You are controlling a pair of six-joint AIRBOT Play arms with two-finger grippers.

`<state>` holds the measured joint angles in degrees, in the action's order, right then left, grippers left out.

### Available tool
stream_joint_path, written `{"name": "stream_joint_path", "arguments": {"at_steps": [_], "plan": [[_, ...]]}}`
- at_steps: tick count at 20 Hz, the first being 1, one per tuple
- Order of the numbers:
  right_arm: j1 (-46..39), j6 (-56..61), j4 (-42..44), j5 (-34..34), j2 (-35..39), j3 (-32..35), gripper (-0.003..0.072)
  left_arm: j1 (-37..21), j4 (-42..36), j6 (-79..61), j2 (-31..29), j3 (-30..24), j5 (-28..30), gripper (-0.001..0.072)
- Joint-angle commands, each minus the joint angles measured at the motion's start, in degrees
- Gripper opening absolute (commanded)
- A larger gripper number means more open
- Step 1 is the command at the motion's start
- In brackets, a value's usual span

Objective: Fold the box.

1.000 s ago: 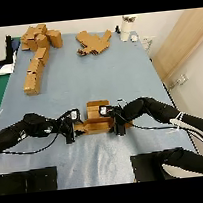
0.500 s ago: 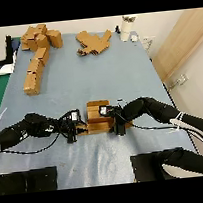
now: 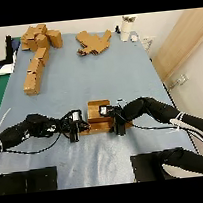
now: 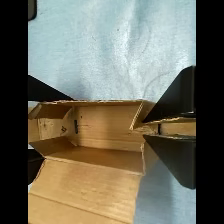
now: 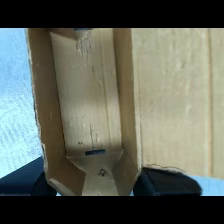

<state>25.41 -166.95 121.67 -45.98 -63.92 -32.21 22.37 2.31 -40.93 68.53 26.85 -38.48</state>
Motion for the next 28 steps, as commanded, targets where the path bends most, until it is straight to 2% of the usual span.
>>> {"name": "stream_joint_path", "arguments": {"at_steps": [1, 8, 9, 10, 11, 23, 24, 25, 26, 27, 28], "plan": [[0.0, 0.0, 0.0, 0.0, 0.0, 0.0, 0.0595, 0.5, -1.9, -1.7, 0.5, 0.3, 0.0, 0.0115], [0.0, 0.0, 0.0, 0.0, 0.0, 0.0, 0.0595, 0.5, -1.9, -1.7, 0.5, 0.3, -0.1, 0.0117], [0.0, 0.0, 0.0, 0.0, 0.0, 0.0, 0.0595, 0.5, -1.9, -1.8, 0.5, 0.3, -0.1, 0.0137], [0.0, 0.0, 0.0, 0.0, 0.0, 0.0, 0.0595, 0.5, -1.9, -1.8, 0.5, 0.3, -0.4, 0.0396], [0.0, 0.0, 0.0, 0.0, 0.0, 0.0, 0.0595, 0.5, -1.9, -2.0, 0.5, 0.3, -1.1, 0.0598], [0.0, 0.0, 0.0, 0.0, 0.0, 0.0, 0.0595, 0.5, -1.9, -2.3, 0.6, 0.3, -2.1, 0.0612], [0.0, 0.0, 0.0, 0.0, 0.0, 0.0, 0.0595, 0.5, -1.9, -2.2, 0.6, 0.3, -2.0, 0.0586], [0.0, 0.0, 0.0, 0.0, 0.0, 0.0, 0.0595, 0.5, -1.9, -2.2, 0.6, 0.3, -1.8, 0.0433], [0.0, 0.0, 0.0, 0.0, 0.0, 0.0, 0.0595, 0.5, -1.9, -2.1, 0.5, 0.3, -0.5, 0.0209], [0.0, 0.0, 0.0, 0.0, 0.0, 0.0, 0.0595, 0.4, -1.8, -1.6, 0.5, 0.3, 1.5, 0.0081], [0.0, 0.0, 0.0, 0.0, 0.0, 0.0, 0.0595, 0.4, -1.0, -0.5, 0.3, 0.3, 3.3, 0.0019]]}}
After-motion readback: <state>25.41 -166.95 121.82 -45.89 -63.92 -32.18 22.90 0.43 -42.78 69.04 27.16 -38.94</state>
